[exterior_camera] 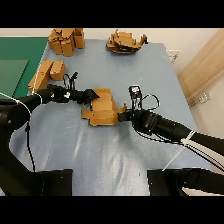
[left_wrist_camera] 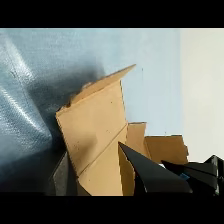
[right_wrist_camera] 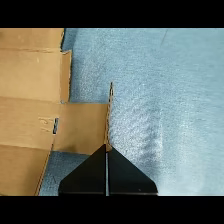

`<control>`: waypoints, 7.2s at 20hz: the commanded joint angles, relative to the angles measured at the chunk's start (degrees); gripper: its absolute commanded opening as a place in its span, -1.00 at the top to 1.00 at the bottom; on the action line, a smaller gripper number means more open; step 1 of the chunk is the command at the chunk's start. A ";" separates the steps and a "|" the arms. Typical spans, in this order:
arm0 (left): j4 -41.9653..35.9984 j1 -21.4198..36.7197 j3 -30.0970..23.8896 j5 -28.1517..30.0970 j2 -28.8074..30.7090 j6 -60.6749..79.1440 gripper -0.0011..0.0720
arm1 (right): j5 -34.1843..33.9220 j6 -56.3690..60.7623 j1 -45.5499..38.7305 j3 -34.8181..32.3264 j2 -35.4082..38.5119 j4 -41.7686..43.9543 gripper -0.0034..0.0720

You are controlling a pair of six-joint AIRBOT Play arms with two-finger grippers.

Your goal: Fold the box.

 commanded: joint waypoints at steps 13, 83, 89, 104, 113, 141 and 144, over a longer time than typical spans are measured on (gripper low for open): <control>-1.64 1.51 3.58 -8.59 -0.15 5.09 -0.13 | -1.53 -1.33 0.28 -0.02 -0.02 -1.55 0.91; -2.21 3.54 1.70 -28.41 1.27 79.03 0.93 | -18.69 -79.12 13.70 -0.02 13.18 16.50 0.04; -1.95 2.03 1.70 -23.67 1.99 74.10 0.93 | -10.08 -71.14 13.55 -0.02 13.16 17.44 0.04; -1.55 1.66 1.68 -23.61 2.08 75.21 0.93 | -0.35 -79.82 14.19 -1.29 3.87 26.53 -0.50; -0.66 1.88 1.70 -27.32 2.08 75.21 0.93 | 4.72 -68.89 11.23 -1.27 -0.50 1.33 -0.50; 3.41 1.86 1.68 -34.75 2.08 76.19 0.93 | 9.42 -58.42 6.91 -0.68 -0.37 8.74 -0.88; 3.61 1.86 1.68 -34.69 2.08 76.19 0.93 | 7.93 -55.93 6.91 -0.68 -0.35 7.67 -0.88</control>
